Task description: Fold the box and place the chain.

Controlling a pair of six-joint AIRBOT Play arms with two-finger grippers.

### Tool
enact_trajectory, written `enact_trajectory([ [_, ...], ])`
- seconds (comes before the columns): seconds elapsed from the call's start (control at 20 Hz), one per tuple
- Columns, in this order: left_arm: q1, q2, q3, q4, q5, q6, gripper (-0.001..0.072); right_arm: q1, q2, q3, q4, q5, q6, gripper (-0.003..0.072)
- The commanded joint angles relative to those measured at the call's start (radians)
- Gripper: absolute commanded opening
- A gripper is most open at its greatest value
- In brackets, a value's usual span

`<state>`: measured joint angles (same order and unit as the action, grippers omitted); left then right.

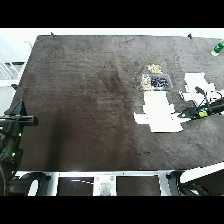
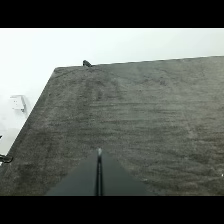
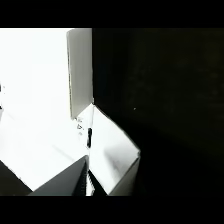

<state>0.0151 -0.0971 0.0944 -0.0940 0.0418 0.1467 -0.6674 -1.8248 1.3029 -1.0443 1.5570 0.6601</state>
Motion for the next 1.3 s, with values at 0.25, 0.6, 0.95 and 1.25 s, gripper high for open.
enact_trajectory([
  [0.25, 0.001, 0.000, 0.000, 0.000, 0.000, 0.000, 0.0019, 0.013, 0.034, -0.041, 0.111, 0.169, -0.036, 0.0013],
  [0.6, 0.001, 0.000, 0.000, 0.000, 0.000, 0.000, 0.0018, 0.095, 0.306, -0.372, 0.394, 0.025, -0.036, 0.0013],
  [0.95, 0.001, 0.000, 0.000, 0.000, 0.000, 0.000, 0.0018, 0.454, 0.366, -0.529, 0.722, -0.338, -0.033, 0.0011],
  [1.25, 0.001, 0.000, 0.000, 0.000, 0.000, 0.000, 0.0018, 0.619, 0.307, -0.330, 0.570, -0.541, 0.071, 0.0011],
])
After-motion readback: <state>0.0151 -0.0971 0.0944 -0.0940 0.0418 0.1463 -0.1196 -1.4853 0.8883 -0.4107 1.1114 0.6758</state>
